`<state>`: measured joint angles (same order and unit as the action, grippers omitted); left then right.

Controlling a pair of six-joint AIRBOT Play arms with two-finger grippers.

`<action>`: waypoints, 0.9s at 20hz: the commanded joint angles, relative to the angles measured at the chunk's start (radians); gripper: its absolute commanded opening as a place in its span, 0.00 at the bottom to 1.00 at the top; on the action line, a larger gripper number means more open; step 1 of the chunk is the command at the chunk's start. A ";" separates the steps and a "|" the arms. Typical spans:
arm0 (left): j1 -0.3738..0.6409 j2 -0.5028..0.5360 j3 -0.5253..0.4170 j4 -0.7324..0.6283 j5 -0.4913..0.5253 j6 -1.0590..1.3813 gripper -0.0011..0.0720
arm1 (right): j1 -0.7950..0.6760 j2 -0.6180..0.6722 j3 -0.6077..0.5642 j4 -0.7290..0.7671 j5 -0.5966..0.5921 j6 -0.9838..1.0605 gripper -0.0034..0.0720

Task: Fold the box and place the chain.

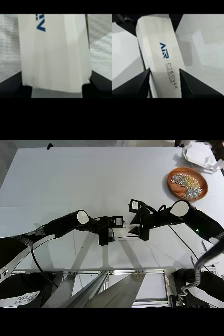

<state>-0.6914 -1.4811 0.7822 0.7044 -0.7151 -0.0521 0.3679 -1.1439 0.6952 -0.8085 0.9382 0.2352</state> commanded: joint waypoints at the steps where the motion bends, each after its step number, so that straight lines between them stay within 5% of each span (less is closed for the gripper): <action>1: 0.000 0.001 0.001 0.000 0.000 0.000 0.38 | 0.001 0.001 -0.017 0.011 -0.041 0.000 0.52; 18: 0.000 0.001 0.001 0.000 0.000 0.000 0.38 | 0.034 0.001 -0.024 0.055 -0.055 -0.008 0.52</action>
<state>-0.6914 -1.4811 0.7822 0.7044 -0.7155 -0.0521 0.3809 -1.1431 0.6754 -0.7567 0.8902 0.2279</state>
